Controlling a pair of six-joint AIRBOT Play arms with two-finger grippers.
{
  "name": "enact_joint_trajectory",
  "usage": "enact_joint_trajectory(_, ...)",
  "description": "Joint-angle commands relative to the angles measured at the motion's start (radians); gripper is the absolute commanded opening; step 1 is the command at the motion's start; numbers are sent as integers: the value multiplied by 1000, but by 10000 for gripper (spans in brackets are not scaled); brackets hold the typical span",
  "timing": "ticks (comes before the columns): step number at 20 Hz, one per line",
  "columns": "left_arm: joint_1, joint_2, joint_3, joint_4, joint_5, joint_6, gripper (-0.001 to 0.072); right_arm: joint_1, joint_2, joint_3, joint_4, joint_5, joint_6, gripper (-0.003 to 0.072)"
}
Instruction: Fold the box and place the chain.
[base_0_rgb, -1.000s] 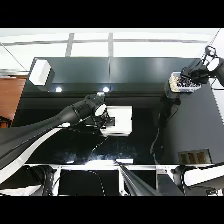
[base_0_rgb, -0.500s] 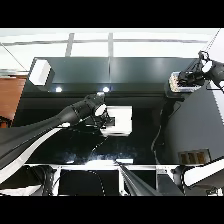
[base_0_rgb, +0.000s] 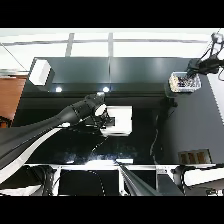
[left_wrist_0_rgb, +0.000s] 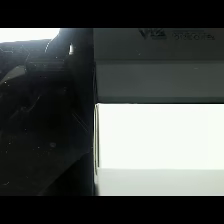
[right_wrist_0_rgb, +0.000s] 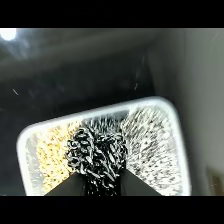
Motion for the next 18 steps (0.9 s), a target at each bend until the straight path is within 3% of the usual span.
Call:
enact_joint_trajectory(1,0,-1,1,0,-1,0,26,0,108,8,-3,5,-21,15)
enact_joint_trajectory(4,0,-1,1,0,-1,0,26,1,217,9,69,66,-65,15)
enact_joint_trajectory(7,0,-1,1,0,-1,0,26,3,309,-11,270,249,-212,15)
enact_joint_trajectory(13,0,-1,1,0,-1,0,26,11,484,-319,768,547,-517,15)
enact_joint_trajectory(18,0,-1,1,0,0,0,26,173,534,-530,817,581,-515,15)
